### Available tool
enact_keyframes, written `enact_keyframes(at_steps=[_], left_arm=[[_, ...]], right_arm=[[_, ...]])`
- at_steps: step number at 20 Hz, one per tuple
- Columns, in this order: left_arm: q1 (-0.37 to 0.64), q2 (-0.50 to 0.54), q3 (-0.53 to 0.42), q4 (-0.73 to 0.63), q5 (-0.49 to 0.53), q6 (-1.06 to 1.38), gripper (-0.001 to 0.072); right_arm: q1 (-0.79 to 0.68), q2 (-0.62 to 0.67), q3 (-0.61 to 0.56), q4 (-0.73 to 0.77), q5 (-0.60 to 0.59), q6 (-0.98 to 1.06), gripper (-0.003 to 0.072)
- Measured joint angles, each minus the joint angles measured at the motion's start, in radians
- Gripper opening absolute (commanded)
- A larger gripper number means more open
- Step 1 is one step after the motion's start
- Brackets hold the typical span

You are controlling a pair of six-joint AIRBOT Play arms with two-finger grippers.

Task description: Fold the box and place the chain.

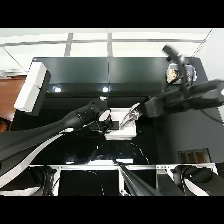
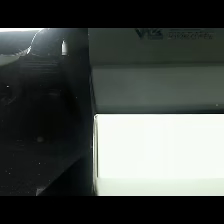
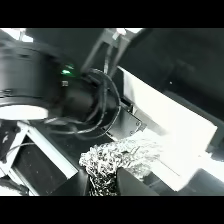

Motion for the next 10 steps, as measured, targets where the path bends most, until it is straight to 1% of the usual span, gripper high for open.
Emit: enact_keyframes(at_steps=[3, 7, 8, 9, 10], left_arm=[[0.0, 0.0, 0.0, 0.0, 0.0, 0.0, 0.0028], [0.0, 0.0, 0.0, 0.0, 0.0, 0.0, 0.0028], [0.0, 0.0, 0.0, 0.0, 0.0, 0.0, 0.0028], [0.0, 0.0, 0.0, 0.0, 0.0, 0.0, 0.0028], [0.0, 0.0, 0.0, 0.0, 0.0, 0.0, 0.0028]], right_arm=[[0.023, 0.001, -0.138, 0.007, -0.106, 0.012, 0.0012], [0.034, 0.001, -0.264, 0.023, -0.214, 0.038, 0.0013], [0.035, 0.001, -0.284, 0.033, -0.241, 0.044, 0.0054], [0.036, 0.001, -0.298, 0.04, -0.259, 0.05, 0.0269], [0.037, 0.001, -0.308, 0.045, -0.274, 0.059, 0.0322]])
